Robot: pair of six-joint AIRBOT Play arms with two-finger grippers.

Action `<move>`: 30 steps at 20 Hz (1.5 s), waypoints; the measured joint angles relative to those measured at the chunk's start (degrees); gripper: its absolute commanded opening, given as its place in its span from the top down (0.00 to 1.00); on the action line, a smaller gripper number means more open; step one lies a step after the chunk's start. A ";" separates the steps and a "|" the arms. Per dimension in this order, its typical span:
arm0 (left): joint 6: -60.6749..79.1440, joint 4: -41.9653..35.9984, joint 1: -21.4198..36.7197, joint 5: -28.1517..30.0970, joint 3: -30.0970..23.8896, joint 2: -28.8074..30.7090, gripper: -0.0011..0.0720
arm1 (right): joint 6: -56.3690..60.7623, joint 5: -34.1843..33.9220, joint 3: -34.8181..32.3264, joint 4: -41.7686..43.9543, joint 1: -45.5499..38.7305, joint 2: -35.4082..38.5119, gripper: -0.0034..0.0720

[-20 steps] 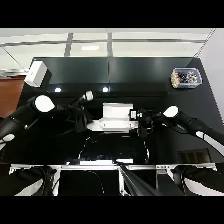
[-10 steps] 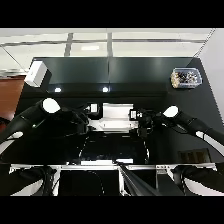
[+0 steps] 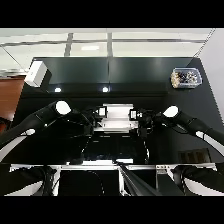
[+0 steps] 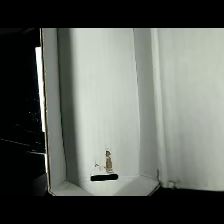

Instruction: Fold the box and place the chain.

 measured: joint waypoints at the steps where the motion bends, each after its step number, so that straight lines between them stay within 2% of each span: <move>1: -0.50 -0.07 -0.09 0.09 0.07 -0.11 0.70 | 0.00 0.00 0.00 0.00 0.00 0.00 0.31; 5: -1.57 -2.43 -0.28 -0.57 0.11 -0.44 0.72 | 0.00 0.00 0.00 0.00 0.00 0.00 0.31; 11: -1.99 -10.78 -0.46 -1.33 0.11 -3.21 0.72 | -0.04 0.04 0.00 -0.02 0.00 0.00 0.31; 12: -1.99 -11.43 -0.48 -1.33 0.11 -3.56 0.80 | -0.04 0.04 0.02 -0.02 0.00 0.00 0.31; 13: -2.01 -12.09 -0.52 -1.42 0.11 -3.78 0.96 | -0.04 0.04 0.00 -0.02 0.00 0.00 0.31; 14: -1.99 -12.55 -0.52 -1.73 0.11 -4.00 0.95 | -0.02 0.04 0.02 -0.02 0.00 0.00 0.31; 15: -1.97 -12.79 -0.52 -1.73 0.11 -4.11 0.91 | -0.02 0.02 0.00 0.00 0.00 0.00 0.31; 16: -1.97 -12.96 -0.52 -1.70 0.11 -4.17 0.65 | -0.02 0.02 0.00 0.00 0.00 0.00 0.31; 17: -1.97 -13.14 -0.52 -1.66 0.11 -4.28 0.53 | -0.02 0.02 0.00 0.00 0.00 0.00 0.31; 18: -2.01 -13.16 -0.52 -1.55 0.11 -4.33 0.55 | -0.04 0.04 0.02 0.00 0.00 0.00 0.31; 19: -2.01 -13.22 -0.52 -1.60 0.11 -4.37 0.88 | -0.04 0.04 0.00 0.00 0.00 0.00 0.31; 20: -2.01 -13.25 -0.52 -1.81 0.11 -4.39 0.89 | -0.02 0.02 0.00 0.00 0.00 0.00 0.31; 21: -1.97 -13.35 -0.52 -1.84 0.13 -4.39 0.55 | -0.02 0.02 0.00 0.00 0.00 0.00 0.31; 22: -1.97 -13.46 -0.52 -1.84 0.13 -4.39 0.53 | -0.02 0.02 0.00 0.00 0.00 0.00 0.31; 23: -2.05 -13.51 -0.52 -1.81 0.15 -4.39 0.92 | -0.02 0.02 0.00 0.00 0.00 0.00 0.31; 24: -2.08 -13.22 -0.46 -1.97 0.33 -4.33 0.95 | -0.02 0.02 0.00 0.00 0.00 0.00 0.31; 26: -3.69 -10.60 -0.15 -3.61 1.38 -3.48 0.95 | 0.00 0.02 0.02 0.02 0.00 0.00 0.31; 30: -17.68 -1.55 2.97 -6.84 4.20 2.29 0.95 | 0.02 -0.11 0.00 0.07 0.00 0.00 0.31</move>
